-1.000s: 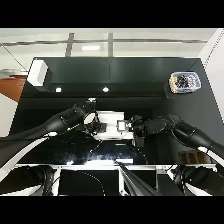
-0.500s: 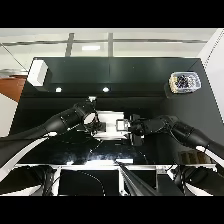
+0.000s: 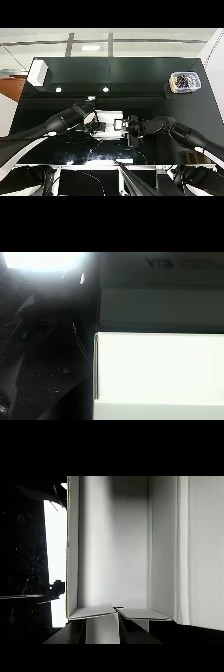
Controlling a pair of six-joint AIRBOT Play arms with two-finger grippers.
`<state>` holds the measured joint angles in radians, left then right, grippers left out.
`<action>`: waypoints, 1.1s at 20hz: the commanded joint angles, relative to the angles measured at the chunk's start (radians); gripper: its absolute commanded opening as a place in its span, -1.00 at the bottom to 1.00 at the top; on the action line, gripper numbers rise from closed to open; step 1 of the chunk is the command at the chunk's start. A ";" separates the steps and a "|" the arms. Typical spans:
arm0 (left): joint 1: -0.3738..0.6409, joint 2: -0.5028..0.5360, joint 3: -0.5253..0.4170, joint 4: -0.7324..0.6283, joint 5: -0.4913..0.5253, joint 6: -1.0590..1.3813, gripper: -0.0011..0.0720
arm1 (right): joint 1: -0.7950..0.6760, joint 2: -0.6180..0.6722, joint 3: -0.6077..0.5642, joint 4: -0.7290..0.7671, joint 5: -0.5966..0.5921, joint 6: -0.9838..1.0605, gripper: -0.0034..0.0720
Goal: Fold the box and place the chain.
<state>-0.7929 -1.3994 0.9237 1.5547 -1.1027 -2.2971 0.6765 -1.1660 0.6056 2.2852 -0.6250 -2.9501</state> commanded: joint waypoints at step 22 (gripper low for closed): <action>0.000 0.000 0.000 -0.019 0.007 0.000 -0.90 | 0.079 -0.049 0.000 0.025 0.148 0.079 -0.34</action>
<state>-0.7929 -1.3994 0.9234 1.5341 -1.0935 -2.2986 0.7547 -1.2148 0.6056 2.3131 -0.4774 -2.8799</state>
